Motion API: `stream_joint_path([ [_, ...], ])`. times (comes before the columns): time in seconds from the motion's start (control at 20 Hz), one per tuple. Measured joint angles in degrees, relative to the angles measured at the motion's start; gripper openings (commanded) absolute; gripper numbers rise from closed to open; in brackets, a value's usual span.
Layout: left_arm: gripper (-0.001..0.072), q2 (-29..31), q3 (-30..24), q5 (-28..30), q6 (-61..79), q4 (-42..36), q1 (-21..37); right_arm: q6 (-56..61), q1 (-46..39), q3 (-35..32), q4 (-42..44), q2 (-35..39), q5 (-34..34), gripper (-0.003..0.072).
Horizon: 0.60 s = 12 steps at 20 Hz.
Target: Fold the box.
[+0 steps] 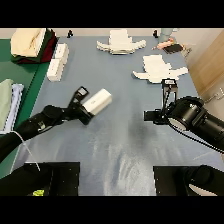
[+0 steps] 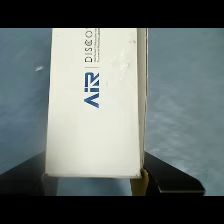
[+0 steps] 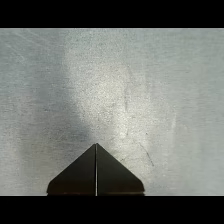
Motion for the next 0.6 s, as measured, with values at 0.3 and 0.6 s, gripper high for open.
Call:
stream_joint_path([
  [0.3, 0.0467, 0.6, 0.0, 0.1, -6.2, 6.3, 25.4, 0.0, 0.0, 0.0, 0.0, 0.0, 0.0, 0.0004],
  [0.6, 0.0467, -4.0, 2.7, 5.0, -7.6, 7.5, 33.6, 0.0, 0.0, 0.0, 0.0, 0.0, -0.1, 0.0004],
])
